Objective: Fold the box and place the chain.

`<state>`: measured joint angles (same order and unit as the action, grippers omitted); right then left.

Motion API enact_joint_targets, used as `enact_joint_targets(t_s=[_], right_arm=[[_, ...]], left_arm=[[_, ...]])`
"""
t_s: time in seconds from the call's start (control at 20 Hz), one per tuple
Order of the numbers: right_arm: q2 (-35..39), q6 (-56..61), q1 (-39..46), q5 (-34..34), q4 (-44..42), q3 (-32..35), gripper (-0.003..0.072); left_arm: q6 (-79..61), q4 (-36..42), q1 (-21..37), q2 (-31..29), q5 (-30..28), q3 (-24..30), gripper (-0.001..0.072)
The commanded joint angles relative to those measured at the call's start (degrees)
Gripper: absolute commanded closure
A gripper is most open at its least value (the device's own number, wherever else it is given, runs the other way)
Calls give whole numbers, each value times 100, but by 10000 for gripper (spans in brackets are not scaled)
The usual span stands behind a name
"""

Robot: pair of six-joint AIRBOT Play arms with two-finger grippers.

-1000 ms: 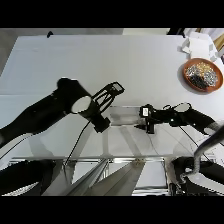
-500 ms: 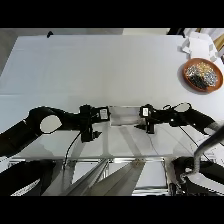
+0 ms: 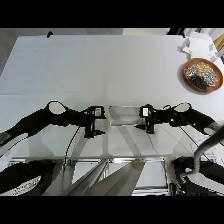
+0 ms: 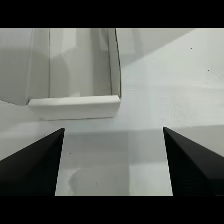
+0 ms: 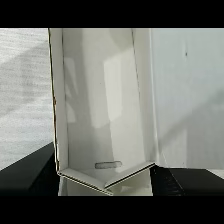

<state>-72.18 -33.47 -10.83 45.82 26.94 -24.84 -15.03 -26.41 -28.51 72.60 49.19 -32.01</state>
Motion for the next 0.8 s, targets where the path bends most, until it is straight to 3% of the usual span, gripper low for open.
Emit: enact_joint_targets(t_s=[0.0,0.3,0.75], right_arm=[[4,2,0,2,0,2,265],[4,2,0,2,0,2,265],[4,2,0,2,0,2,265]], left_arm=[[-601,581,101,702,33,-74,9],[-599,605,264,997,-57,-527,9],[-758,262,90,1056,17,-549,10]])
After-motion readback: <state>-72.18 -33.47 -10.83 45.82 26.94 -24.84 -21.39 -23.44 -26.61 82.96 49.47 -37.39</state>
